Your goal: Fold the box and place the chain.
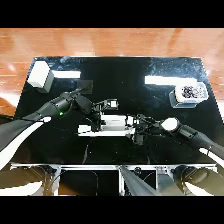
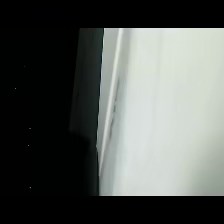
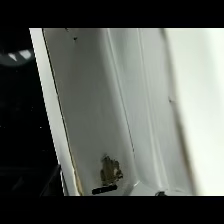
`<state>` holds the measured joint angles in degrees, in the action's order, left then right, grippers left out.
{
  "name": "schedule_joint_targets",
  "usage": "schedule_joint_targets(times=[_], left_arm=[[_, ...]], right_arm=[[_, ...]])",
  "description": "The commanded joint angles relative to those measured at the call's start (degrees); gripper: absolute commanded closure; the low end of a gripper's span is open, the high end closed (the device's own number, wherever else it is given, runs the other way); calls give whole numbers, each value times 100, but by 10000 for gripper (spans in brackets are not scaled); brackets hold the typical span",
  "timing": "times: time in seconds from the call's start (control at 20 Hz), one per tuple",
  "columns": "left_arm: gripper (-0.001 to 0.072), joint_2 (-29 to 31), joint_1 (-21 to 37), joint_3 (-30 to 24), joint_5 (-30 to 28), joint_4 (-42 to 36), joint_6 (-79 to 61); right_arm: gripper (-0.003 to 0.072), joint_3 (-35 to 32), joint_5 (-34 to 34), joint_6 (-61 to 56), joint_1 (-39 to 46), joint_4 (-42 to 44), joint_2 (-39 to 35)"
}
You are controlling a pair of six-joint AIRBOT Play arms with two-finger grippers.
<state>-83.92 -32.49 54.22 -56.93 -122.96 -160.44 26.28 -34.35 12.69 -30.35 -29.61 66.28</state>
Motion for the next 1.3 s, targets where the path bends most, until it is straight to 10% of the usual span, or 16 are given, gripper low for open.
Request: schedule_joint_targets(times=[0.0,0.35,0.9,0.95,1.0,1.05,1.25], left_arm=[[446,35,0,7,39,-24,177],[79,221,2,7,11,496,1062],[78,1071,501,4,-1023,1869,2308],[93,1082,675,4,-1187,1888,2549],[260,1082,868,4,-1397,1893,2830],[697,1084,1019,4,-1757,1871,2865],[693,1325,1169,-105,-2380,1576,2743]], right_arm=[[133,0,9,-4,-4,-7,2],[134,0,7,-7,-2,-111,2],[134,0,7,-7,-2,-109,2],[134,0,7,-7,-2,-109,2],[134,2,7,-7,-2,-109,2],[134,0,7,-7,-2,-109,2],[134,0,31,-4,-2,-109,2]])
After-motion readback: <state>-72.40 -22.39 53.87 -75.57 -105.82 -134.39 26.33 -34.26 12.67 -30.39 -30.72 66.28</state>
